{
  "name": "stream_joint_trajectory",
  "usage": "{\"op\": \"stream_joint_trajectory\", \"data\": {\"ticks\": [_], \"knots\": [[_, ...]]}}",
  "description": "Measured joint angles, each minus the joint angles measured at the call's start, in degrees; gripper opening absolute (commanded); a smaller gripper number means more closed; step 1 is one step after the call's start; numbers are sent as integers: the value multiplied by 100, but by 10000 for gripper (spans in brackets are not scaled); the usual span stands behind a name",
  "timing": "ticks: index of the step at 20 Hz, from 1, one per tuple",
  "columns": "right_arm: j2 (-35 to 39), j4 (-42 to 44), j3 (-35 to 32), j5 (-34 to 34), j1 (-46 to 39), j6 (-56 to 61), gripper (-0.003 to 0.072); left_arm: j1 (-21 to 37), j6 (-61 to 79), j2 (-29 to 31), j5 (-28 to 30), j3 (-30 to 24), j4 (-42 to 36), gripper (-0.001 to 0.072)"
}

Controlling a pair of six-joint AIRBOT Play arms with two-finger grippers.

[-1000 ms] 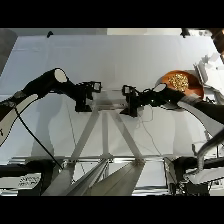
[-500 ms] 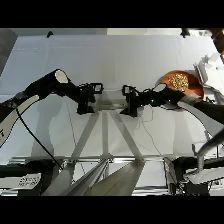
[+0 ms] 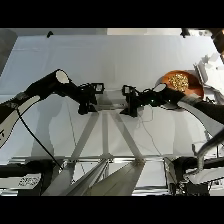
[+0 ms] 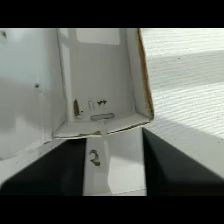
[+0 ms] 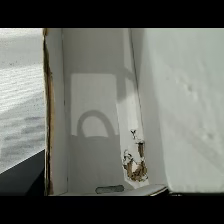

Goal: Fold the box and place the chain.

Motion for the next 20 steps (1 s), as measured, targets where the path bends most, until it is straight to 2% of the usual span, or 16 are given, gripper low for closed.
{"op": "stream_joint_trajectory", "data": {"ticks": [1, 2, 3, 4, 5, 9, 10, 11, 12, 13, 17, 18, 19, 20], "knots": [[0, 2, 0, 0, 0, 0, 330, 0, 9, 0, 31, 0, 4, 202], [0, 2, 0, 0, 0, 0, 330, -2, 7, 0, 90, 0, 7, 200], [0, 2, 0, 0, 0, 0, 330, -9, 7, 0, 140, 0, 9, 157], [0, 2, 0, 0, 0, 0, 330, -22, 4, 0, 179, 0, 13, 61], [0, 2, 0, 0, 0, 0, 330, -37, 4, 0, 205, 0, 13, 36], [0, 2, 0, 0, 0, 2, 330, -129, -11, -2, 378, -2, -22, 40], [0, 2, 0, 0, 0, 2, 330, -146, -11, -2, 420, -2, -44, 49], [0, 2, 0, 0, 0, 2, 330, -162, -11, -2, 448, -2, -59, 123], [0, 2, 0, -2, 0, 2, 330, -177, -13, -2, 466, -2, -87, 254], [0, 2, 0, -2, 0, 4, 330, -184, -31, -2, 468, -2, -96, 309], [0, 2, 0, -2, -2, 4, 330, -205, -321, -2, 503, -4, -118, 310], [0, 4, 0, -2, -2, 4, 330, -208, -411, -2, 511, -4, -125, 297], [0, 4, 0, -2, -2, 4, 330, -208, -492, -2, 518, -4, -129, 211], [0, 2, 0, -2, -2, 2, 330, -208, -553, -2, 525, -4, -138, 78]]}}
